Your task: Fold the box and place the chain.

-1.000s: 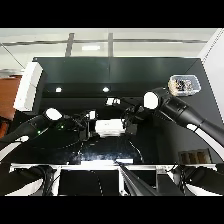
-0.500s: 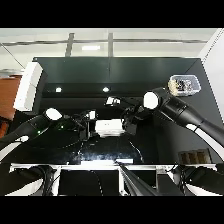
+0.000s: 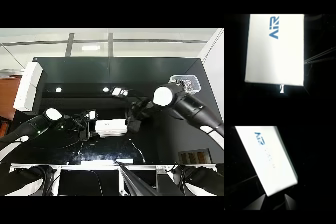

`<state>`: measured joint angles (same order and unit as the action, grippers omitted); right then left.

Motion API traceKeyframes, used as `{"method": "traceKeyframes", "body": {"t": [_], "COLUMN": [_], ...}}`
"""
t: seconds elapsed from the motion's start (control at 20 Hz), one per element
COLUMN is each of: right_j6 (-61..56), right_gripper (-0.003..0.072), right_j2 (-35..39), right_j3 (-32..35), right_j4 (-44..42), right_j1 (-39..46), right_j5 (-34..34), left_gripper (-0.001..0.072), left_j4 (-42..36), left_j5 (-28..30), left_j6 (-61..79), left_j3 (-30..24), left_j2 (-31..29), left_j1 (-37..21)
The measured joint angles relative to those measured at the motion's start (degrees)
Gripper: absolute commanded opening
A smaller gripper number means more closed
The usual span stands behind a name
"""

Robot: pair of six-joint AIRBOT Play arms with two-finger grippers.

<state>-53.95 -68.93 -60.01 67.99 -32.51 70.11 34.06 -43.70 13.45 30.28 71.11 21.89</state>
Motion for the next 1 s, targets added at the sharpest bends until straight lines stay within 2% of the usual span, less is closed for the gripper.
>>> {"method": "traceKeyframes", "body": {"t": [0.05, 0.1, 0.25, 0.4, 0.65, 1.0], "right_j6": [-2.1, -4.5, -10.5, -14.6, -20.3, -24.3], "right_gripper": [0.0217, 0.0024, 0.0028, 0.0027, 0.0027, 0.0026], "right_j2": [0.6, 1.1, 1.8, 2.1, 2.3, 2.1], "right_j3": [0.0, 0.0, 0.1, 0.1, 1.6, 9.4], "right_j4": [0.6, 1.6, 3.5, 1.4, -9.1, -23.7], "right_j1": [1.7, 3.9, 11.1, 17.8, 24.5, 25.3], "right_j5": [1.4, 3.5, 7.9, 8.0, 5.2, 0.9], "left_gripper": [0.0402, 0.0402, 0.0402, 0.0402, 0.0409, 0.0409], "left_j4": [0.0, 0.0, 0.0, 0.0, 0.0, 0.0], "left_j5": [0.0, 0.0, 0.0, 0.0, 0.0, 0.0], "left_j6": [0.0, 0.0, 0.0, 0.0, 0.0, 0.0], "left_j3": [0.0, 0.0, 0.0, 0.0, 0.0, 0.0], "left_j2": [0.0, 0.0, 0.0, 0.0, 0.0, 0.0], "left_j1": [0.0, 0.0, 0.0, 0.0, 0.0, 0.0]}}
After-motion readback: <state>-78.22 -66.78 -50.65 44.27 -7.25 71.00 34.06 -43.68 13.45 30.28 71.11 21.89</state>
